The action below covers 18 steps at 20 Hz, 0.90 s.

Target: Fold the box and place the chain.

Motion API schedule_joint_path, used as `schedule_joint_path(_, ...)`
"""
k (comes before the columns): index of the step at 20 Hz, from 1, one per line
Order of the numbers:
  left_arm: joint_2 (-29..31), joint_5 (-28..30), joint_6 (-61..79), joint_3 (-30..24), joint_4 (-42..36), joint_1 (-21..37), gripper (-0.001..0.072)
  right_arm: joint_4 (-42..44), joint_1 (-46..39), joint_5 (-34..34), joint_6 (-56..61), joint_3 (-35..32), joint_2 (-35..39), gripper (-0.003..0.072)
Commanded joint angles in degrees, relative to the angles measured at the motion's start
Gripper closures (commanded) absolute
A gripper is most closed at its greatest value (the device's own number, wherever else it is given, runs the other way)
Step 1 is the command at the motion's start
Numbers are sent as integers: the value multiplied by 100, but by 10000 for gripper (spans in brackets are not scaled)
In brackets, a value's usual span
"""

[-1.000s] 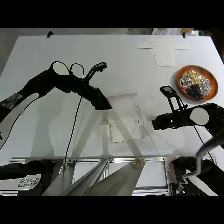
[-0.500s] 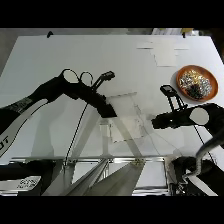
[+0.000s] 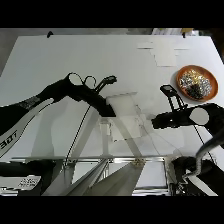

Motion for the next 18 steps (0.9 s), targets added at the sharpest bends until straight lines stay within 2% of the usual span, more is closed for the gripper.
schedule_joint_path(1, -24, -295, 339, -2, -17, 284, 476, 0, 7, 0, 2, -2, 4, 672)
schedule_joint_path(2, -24, -363, 442, -2, -20, 328, 560, 2, 7, 0, 2, -2, 4, 672)
schedule_joint_path(6, -26, -398, 935, -2, -59, 232, 683, 2, 7, 0, 2, -2, 4, 672)
schedule_joint_path(13, -22, -295, 1473, 0, 35, 63, 710, 114, 7, -31, 0, 28, 7, 668)
schedule_joint_path(16, -20, -234, 1473, 0, 507, 52, 710, 391, 7, 0, -4, 236, 13, 486)
schedule_joint_path(18, -20, -223, 1471, 0, 798, 9, 710, 424, 4, 37, -15, 382, 13, 482)
